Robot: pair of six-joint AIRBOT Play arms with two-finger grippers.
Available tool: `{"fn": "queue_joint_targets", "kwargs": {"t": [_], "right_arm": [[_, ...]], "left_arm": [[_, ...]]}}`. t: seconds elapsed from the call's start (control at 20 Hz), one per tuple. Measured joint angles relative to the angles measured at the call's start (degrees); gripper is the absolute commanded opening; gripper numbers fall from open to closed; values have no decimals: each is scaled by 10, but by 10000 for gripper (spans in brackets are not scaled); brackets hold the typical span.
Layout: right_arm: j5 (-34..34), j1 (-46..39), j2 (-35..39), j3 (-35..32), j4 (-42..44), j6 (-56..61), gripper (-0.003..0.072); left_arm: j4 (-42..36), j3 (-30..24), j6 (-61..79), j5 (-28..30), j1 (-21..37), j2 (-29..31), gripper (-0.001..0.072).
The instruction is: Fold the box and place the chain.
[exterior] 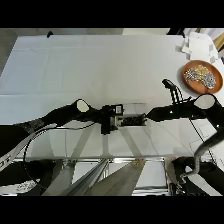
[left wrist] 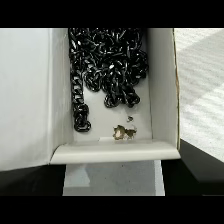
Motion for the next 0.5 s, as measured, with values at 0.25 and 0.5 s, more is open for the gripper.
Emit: {"fn": "queue_joint_targets", "kwargs": {"t": [0.25, 0.5], "right_arm": [[2, -15, 8, 1, -7, -149, 15], [17, -72, 1, 1, -84, -414, 360]], "left_arm": [[0, 0, 0, 0, 0, 0, 275], [0, 0, 0, 0, 0, 0, 275]]}}
